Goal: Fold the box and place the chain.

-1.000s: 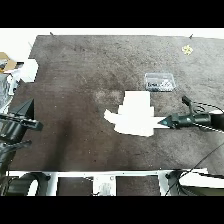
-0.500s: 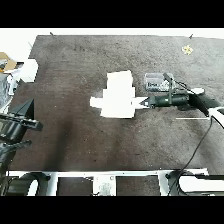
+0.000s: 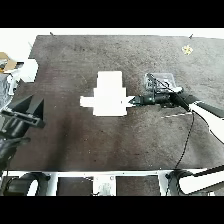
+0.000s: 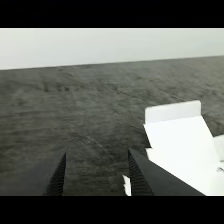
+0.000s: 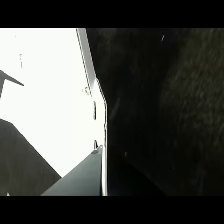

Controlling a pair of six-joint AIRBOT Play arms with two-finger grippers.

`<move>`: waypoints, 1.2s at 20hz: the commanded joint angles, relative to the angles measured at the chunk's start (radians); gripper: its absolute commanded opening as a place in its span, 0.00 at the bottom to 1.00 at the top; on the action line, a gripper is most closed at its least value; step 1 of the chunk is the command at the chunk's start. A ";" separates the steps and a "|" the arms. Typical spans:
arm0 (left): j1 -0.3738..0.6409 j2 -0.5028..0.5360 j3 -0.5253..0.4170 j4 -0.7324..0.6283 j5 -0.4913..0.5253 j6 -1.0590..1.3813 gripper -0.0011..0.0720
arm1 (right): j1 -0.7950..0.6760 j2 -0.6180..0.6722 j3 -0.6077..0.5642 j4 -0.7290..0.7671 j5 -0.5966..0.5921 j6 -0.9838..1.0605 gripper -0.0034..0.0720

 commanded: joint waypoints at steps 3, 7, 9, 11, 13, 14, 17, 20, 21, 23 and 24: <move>0.000 -0.361 0.214 -0.017 -0.179 0.058 0.59 | 0.011 -0.009 0.003 0.027 -0.047 -0.037 0.05; 0.000 -0.723 0.443 -0.016 -0.368 0.121 0.59 | 0.011 -0.009 0.004 0.027 -0.042 -0.063 0.05; 0.000 -0.903 0.578 -0.016 -0.442 0.123 0.59 | 0.015 -0.009 0.004 0.027 -0.047 -0.098 0.05; 0.000 -1.081 0.728 -0.016 -0.578 0.110 0.59 | 0.015 -0.010 0.004 0.023 -0.047 -0.124 0.05; 0.000 -1.257 0.893 -0.014 -0.713 0.063 0.59 | 0.015 -0.010 0.004 0.023 -0.047 -0.151 0.05; 0.000 -1.342 0.979 -0.006 -0.755 0.030 0.59 | 0.015 -0.010 0.004 0.018 -0.046 -0.157 0.05; -0.020 -1.552 1.213 0.088 -0.827 -0.085 0.59 | 0.015 -0.010 0.005 -0.004 -0.047 -0.163 0.05; -0.073 -1.711 1.407 0.208 -0.881 -0.173 0.59 | 0.015 -0.010 0.005 -0.020 -0.053 -0.170 0.05; -0.079 -1.762 1.460 0.219 -0.887 -0.205 0.59 | 0.015 -0.010 0.005 -0.027 -0.059 -0.170 0.05; -0.079 -1.844 1.535 0.193 -0.929 -0.246 0.59 | 0.016 -0.010 0.005 -0.027 -0.076 -0.170 0.05; -0.081 -1.883 1.574 0.190 -0.973 -0.254 0.59 | 0.017 -0.010 0.005 -0.028 -0.083 -0.170 0.05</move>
